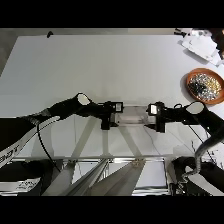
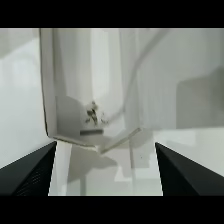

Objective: Fold the box and place the chain.

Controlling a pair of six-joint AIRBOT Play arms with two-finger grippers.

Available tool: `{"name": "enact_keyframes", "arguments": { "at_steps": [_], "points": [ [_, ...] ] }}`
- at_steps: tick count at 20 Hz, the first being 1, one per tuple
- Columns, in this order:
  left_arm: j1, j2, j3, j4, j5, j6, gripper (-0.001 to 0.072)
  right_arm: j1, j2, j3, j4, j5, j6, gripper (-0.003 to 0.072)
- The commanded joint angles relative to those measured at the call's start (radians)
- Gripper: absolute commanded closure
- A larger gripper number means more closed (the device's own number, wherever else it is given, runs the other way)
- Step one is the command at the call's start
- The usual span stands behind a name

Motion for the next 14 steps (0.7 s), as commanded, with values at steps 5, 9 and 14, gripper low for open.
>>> {"name": "enact_keyframes", "arguments": {
  "at_steps": [5,9,14],
  "points": [
    [0.000,0.001,0.000,0.000,0.001,0.000,0.0456,0.000,0.262,0.001,-0.340,0.108,0.442,0.0033],
    [0.000,0.001,0.000,0.000,0.001,0.000,0.0456,0.000,0.398,0.001,-0.351,0.282,0.515,0.0392],
    [0.000,0.001,0.000,0.000,0.001,0.000,0.0455,0.000,0.457,-0.002,-0.296,0.345,0.869,0.0680]
  ]
}}
